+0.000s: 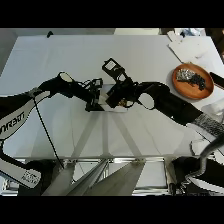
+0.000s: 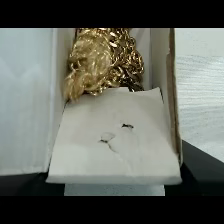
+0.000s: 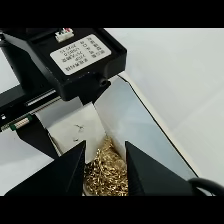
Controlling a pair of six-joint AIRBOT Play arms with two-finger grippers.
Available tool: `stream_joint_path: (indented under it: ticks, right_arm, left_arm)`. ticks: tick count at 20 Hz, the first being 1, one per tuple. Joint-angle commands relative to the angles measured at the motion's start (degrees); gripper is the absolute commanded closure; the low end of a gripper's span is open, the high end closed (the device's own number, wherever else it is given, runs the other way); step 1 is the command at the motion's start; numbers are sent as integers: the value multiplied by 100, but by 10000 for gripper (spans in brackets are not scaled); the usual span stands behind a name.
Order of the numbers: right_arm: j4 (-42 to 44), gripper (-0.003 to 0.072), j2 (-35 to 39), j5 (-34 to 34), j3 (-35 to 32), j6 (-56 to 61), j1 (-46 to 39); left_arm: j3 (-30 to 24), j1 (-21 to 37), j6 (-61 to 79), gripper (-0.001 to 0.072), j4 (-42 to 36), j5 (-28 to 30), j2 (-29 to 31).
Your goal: Fold the box and place the chain.
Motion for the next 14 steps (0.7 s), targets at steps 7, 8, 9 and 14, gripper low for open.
stream_joint_path:
  ticks: [7,8,9,14]
  right_arm:
    - [-101,552,1051,977,-586,-92,-968]
    - [-98,616,1176,1001,-796,-90,-1174]
    - [-83,653,1252,1016,-1001,-37,-1423]
    - [192,677,940,981,-1283,-26,-2127]
  left_arm:
    - [0,0,2,499,0,0,0]
    - [0,0,2,499,0,-2,0]
    - [0,0,2,499,2,2,0]
    - [0,0,2,499,0,0,0]
